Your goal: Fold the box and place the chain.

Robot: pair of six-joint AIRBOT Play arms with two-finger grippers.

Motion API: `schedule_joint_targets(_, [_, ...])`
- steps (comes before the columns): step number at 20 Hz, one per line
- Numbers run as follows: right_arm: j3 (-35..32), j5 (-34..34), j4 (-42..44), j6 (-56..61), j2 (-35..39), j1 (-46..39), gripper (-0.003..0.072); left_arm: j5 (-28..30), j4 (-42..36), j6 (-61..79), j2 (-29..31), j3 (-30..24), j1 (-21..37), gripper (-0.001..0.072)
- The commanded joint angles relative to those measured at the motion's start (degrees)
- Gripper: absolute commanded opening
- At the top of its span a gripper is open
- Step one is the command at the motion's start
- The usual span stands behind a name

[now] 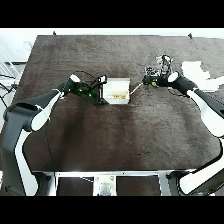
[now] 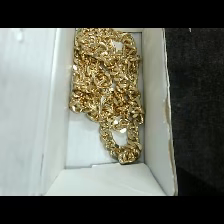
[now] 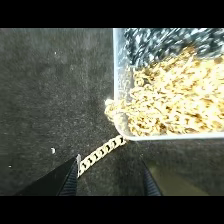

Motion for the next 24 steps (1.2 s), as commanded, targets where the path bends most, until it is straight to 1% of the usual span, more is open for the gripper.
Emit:
schedule_joint_targets(1, [3.6,2.9,-1.3,0.0,-3.5,0.0,0.0456,0.0,0.0,0.0,0.0,0.0,0.0,0.0401])
schedule_joint_targets(6, [4.2,2.2,-1.7,0.0,-4.3,0.0,0.0442,0.0,0.0,0.0,0.0,0.0,0.0,0.0401])
schedule_joint_targets(7, [4.5,2.2,-1.7,-0.2,-4.6,0.1,0.0419,0.0,0.0,0.0,0.0,0.0,0.0,0.0401])
schedule_joint_targets(8, [4.8,2.2,-1.7,-0.3,-4.8,0.4,0.0334,0.0,0.0,0.0,0.0,0.0,0.0,0.0401])
schedule_joint_targets(9, [5.2,2.1,-1.4,-0.2,-5.0,0.9,0.027,0.0,0.0,0.0,0.0,0.0,0.0,0.0401])
schedule_joint_targets(11, [5.4,2.0,-2.4,-0.7,-5.1,1.5,0.0273,0.0,0.0,0.0,0.0,0.0,0.0,0.0401])
schedule_joint_targets(12, [5.4,2.0,-2.4,-0.7,-5.2,1.5,0.0251,0.0,0.0,0.0,0.0,0.0,0.0,0.0401])
schedule_joint_targets(13, [5.4,1.9,-2.5,-0.7,-5.2,1.4,0.018,0.0,0.0,0.0,0.0,0.0,0.0,0.0401])
schedule_joint_targets(15, [5.4,1.6,-2.9,-0.7,-5.4,0.9,0.0014,0.0,0.0,0.0,0.0,0.0,0.0,0.0401])
schedule_joint_targets(20, [5.4,1.8,-2.6,-1.4,-4.7,0.8,0.0013,0.0,0.0,0.0,0.0,0.0,0.0,0.0401])
schedule_joint_targets(22, [5.4,2.7,-2.6,-1.6,-2.1,1.5,0.0013,0.0,0.0,0.0,0.0,0.0,0.0,0.0401])
schedule_joint_targets(24, [5.4,4.5,-2.6,-3.1,2.1,2.1,0.0012,0.0,0.0,0.0,0.0,0.0,0.0,0.0401])
